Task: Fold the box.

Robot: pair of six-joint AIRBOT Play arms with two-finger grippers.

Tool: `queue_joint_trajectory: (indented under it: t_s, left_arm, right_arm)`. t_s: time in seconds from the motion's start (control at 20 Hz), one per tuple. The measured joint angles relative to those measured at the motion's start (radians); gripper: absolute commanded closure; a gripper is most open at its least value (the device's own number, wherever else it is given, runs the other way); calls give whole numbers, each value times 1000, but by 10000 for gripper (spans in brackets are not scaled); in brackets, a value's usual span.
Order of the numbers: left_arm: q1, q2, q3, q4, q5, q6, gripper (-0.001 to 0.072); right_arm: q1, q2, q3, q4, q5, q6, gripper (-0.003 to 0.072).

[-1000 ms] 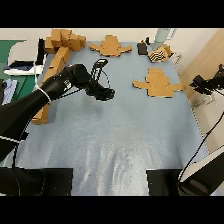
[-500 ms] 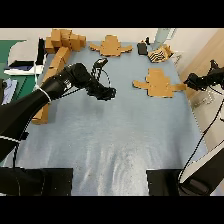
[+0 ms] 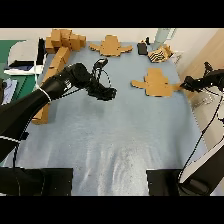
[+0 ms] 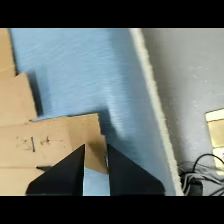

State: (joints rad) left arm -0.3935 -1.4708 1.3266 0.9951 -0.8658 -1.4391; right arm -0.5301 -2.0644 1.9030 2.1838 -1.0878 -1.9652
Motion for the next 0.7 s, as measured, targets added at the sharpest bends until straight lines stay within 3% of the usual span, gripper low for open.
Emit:
queue_joint_trajectory:
  t_s: [0.05,0.1,0.15,0.2,0.45,0.7]
  left_arm:
    - [0,0,0,-2,0,1,661]
    - [0,0,0,-3,-1,2,361]
    - [0,0,0,-5,-1,2,214]
    - [0,0,1,-5,-1,2,248]
    - [3,0,16,-23,0,2,248]
    - [26,0,24,-29,-41,5,248]
  right_arm:
    - [4,-1,8,21,-18,-23,645]
    - [6,-1,17,35,-37,-42,681]
    - [8,-1,26,51,-55,-55,680]
    - [14,-1,34,58,-71,-74,681]
    - [54,10,39,132,-211,-108,684]
    - [136,112,-107,173,-255,-53,686]
